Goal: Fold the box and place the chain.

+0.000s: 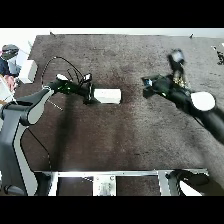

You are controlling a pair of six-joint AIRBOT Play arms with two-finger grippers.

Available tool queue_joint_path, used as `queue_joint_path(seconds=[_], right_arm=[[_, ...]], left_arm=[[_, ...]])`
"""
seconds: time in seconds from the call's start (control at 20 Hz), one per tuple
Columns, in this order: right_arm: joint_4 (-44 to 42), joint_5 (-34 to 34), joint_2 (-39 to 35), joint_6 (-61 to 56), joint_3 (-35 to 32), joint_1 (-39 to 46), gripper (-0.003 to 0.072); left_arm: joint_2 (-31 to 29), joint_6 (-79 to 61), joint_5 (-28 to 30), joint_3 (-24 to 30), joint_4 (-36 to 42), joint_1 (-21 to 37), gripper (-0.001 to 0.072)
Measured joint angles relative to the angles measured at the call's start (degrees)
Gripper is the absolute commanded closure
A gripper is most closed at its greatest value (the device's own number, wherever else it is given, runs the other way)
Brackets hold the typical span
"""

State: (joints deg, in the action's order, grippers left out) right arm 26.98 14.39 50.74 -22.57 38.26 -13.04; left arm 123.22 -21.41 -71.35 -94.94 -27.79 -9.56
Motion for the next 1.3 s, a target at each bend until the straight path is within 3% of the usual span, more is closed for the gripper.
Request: queue_joint_path(seconds=[0.25,0.5,0.55,0.6,0.95,1.3], right_arm=[[-1.3,-14.1,-13.1,-0.2,-16.4,0.2,0.0679],[-1.7,-19.3,-16.7,-0.2,-21.3,0.2,0.0678],[-1.6,-19.9,-17.0,-0.2,-21.6,0.2,0.0679],[-1.6,-20.2,-17.2,-0.2,-21.9,0.2,0.0678],[-1.5,-21.2,-17.6,-0.2,-22.4,0.2,0.0679],[-1.5,-21.3,-17.6,-0.2,-22.4,0.2,0.0679]], left_arm=[[0.0,0.0,0.0,0.0,0.0,0.0,0.0315],[0.0,0.0,0.0,0.0,0.0,0.0,0.0317],[0.0,0.0,0.0,0.0,0.0,0.0,0.0428],[0.0,0.0,0.0,0.0,0.0,0.0,0.0697],[-2.7,4.7,1.3,0.0,2.5,0.1,0.0698],[-16.2,14.3,10.1,-0.4,6.9,2.8,0.0702]])
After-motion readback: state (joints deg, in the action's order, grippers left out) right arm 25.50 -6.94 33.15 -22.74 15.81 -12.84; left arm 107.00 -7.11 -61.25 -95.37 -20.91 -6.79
